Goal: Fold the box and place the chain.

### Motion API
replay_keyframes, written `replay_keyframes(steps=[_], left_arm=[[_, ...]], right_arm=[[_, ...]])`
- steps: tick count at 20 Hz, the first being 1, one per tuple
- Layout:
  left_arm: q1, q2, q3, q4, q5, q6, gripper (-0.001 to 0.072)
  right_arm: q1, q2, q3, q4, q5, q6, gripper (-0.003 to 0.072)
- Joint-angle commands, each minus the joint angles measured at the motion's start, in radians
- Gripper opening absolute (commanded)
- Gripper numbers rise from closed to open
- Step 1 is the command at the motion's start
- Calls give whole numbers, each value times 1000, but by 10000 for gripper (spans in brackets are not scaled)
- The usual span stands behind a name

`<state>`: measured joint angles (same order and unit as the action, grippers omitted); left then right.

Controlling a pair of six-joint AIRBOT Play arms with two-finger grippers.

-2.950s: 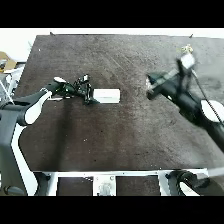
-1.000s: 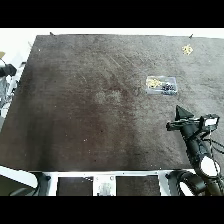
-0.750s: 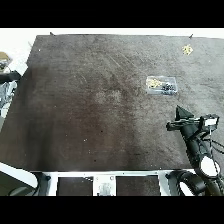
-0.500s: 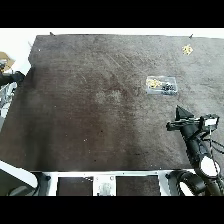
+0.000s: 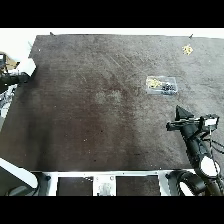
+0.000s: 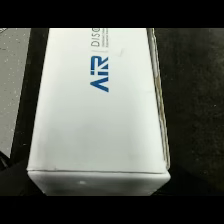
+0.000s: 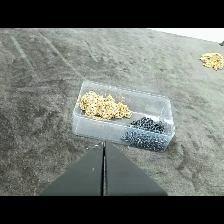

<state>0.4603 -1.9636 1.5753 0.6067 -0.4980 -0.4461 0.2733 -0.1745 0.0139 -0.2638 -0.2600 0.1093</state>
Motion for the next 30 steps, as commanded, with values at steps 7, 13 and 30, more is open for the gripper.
replay_keyframes(steps=[7,13,30], left_arm=[[-5,0,3,0,-11,68,711],[-2,42,77,2,-52,57,712],[-3,708,-118,-227,-239,-9,7]], right_arm=[[0,0,0,0,1,0,3],[0,0,0,0,1,0,3],[0,0,0,-1,0,0,3]])
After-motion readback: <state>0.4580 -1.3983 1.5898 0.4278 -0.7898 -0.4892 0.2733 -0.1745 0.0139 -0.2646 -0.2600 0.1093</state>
